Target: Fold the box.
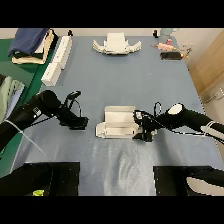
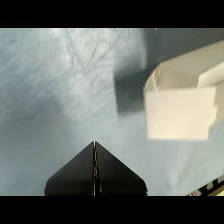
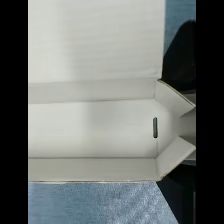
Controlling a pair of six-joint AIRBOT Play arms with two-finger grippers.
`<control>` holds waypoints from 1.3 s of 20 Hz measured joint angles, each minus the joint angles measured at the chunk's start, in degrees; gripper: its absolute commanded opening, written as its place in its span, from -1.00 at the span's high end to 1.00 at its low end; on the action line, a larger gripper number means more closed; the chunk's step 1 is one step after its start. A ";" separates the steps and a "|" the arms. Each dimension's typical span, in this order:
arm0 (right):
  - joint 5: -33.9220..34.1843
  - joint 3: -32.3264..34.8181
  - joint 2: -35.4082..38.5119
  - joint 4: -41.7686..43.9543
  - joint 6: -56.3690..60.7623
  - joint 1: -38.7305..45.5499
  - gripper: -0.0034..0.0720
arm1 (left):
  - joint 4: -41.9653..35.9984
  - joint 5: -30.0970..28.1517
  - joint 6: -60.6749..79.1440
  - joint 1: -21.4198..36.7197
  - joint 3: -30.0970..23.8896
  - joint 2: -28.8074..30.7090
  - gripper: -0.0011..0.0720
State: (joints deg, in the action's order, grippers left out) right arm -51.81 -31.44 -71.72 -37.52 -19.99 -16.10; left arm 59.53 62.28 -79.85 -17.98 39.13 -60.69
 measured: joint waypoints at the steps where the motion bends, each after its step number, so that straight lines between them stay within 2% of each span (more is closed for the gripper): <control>1: 0.00 0.00 0.00 0.00 0.02 0.00 -0.58 | -1.44 -1.60 0.31 0.00 -0.17 -1.31 0.93; 4: 0.00 0.02 0.00 0.00 0.02 0.00 -0.58 | -7.61 -5.55 2.51 0.07 -0.50 -5.95 0.93; 7: 0.00 0.02 0.00 0.00 0.00 0.00 -0.58 | -14.75 -6.10 6.51 0.07 -0.57 -8.98 0.93; 8: 0.00 0.02 0.00 0.00 0.02 0.00 -0.58 | -16.31 -5.95 7.39 0.07 -0.59 -9.44 0.82; 9: 0.00 0.00 0.00 0.00 0.02 0.00 -0.58 | -17.57 -5.38 8.20 0.07 -0.61 -9.79 -0.14; 10: 0.00 0.00 0.00 0.00 0.02 0.00 -0.58 | -18.69 -4.63 8.74 0.07 -0.61 -10.03 -0.50; 11: 0.00 0.00 0.00 0.00 0.02 0.00 -0.58 | -19.63 -3.82 9.05 0.07 -0.61 -10.21 -0.22; 12: 0.00 0.02 0.00 0.00 0.00 0.00 -0.58 | -20.28 -3.26 9.31 0.07 -0.61 -10.32 -0.08; 22: 0.00 0.00 0.00 0.00 0.02 0.00 -0.58 | -24.15 -0.39 9.75 0.17 -0.61 -10.60 -0.08; 26: 0.00 0.00 0.00 0.00 0.02 0.00 -0.58 | -24.74 -1.31 9.77 0.17 -0.57 -10.60 -0.08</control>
State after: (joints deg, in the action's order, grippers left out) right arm -51.81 -31.44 -71.72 -37.52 -19.97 -16.10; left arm 34.79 60.97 -70.08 -17.80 38.57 -71.29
